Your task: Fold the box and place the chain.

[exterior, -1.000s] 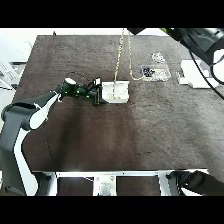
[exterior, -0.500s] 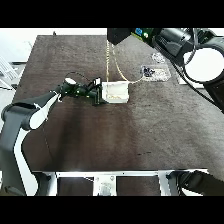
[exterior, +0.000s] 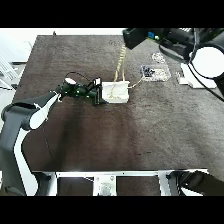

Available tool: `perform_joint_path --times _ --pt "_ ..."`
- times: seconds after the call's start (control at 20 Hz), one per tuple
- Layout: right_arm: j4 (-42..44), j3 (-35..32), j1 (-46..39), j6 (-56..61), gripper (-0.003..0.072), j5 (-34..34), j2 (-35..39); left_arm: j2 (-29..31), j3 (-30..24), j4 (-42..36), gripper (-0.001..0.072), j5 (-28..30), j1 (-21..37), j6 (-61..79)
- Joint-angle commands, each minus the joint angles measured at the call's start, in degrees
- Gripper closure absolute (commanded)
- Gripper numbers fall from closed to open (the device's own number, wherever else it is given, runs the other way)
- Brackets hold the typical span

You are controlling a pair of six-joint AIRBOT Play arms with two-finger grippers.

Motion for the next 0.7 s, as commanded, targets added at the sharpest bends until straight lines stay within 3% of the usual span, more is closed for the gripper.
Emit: perform_joint_path --times 0.0,0.65 --pt "-7.96 0.37 -2.34 3.30 0.0686 5.64 1.18 -0.02 0.04 0.02 0.0358 0.00 0.02 0.02" --pt "-6.71 -1.07 2.43 6.88 0.0684 6.21 -0.17 -0.02 0.04 0.02 0.0358 0.00 0.02 0.02"
